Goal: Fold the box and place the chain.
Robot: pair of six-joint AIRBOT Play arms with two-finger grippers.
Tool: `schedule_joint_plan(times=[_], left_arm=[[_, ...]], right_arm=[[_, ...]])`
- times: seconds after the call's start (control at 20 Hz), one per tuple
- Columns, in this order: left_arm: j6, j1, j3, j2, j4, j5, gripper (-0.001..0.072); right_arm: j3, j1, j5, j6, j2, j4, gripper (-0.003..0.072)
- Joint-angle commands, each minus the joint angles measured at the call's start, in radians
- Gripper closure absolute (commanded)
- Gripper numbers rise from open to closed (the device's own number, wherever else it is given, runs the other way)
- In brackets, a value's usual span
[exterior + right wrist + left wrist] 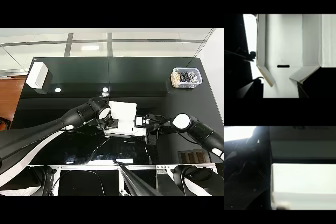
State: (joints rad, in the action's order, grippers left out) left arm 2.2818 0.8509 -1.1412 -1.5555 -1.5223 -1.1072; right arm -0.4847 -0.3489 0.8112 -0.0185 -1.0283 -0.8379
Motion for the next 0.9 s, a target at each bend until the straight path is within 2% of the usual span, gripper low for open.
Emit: schedule_joint_plan(times=[0.0, 0.2, 0.35, 0.45, 0.5, 0.55, 0.6, 0.85], left_arm=[[0.025, 0.000, -0.001, 0.001, -0.003, 0.002, 0.0680], [0.027, 0.000, -0.001, 0.001, -0.002, -0.002, 0.0680], [0.027, 0.000, -0.001, 0.001, -0.002, -0.001, 0.0680], [0.027, 0.000, -0.001, 0.001, -0.002, -0.001, 0.0680], [0.027, 0.000, -0.001, 0.001, -0.002, -0.001, 0.0680], [0.027, 0.000, -0.001, 0.001, -0.002, -0.002, 0.0680], [0.027, 0.000, -0.001, 0.001, -0.002, -0.002, 0.0680], [0.027, 0.000, -0.001, 0.001, 0.011, -0.001, 0.0680]], right_arm=[[0.000, 0.000, -0.026, 0.045, 0.009, 0.007, 0.0054], [0.000, 0.000, -0.092, 0.238, 0.000, 0.129, 0.0054], [0.000, 0.000, -0.073, 0.259, -0.011, 0.154, 0.0056], [0.000, 0.000, -0.047, 0.258, -0.017, 0.154, 0.0266], [0.000, 0.000, -0.043, 0.258, -0.019, 0.160, 0.0267], [0.000, 0.000, -0.044, 0.257, -0.020, 0.177, 0.0413], [0.000, 0.000, -0.045, 0.258, -0.020, 0.193, 0.0589], [0.000, -0.011, -0.065, 0.258, -0.058, 0.315, 0.0585]])
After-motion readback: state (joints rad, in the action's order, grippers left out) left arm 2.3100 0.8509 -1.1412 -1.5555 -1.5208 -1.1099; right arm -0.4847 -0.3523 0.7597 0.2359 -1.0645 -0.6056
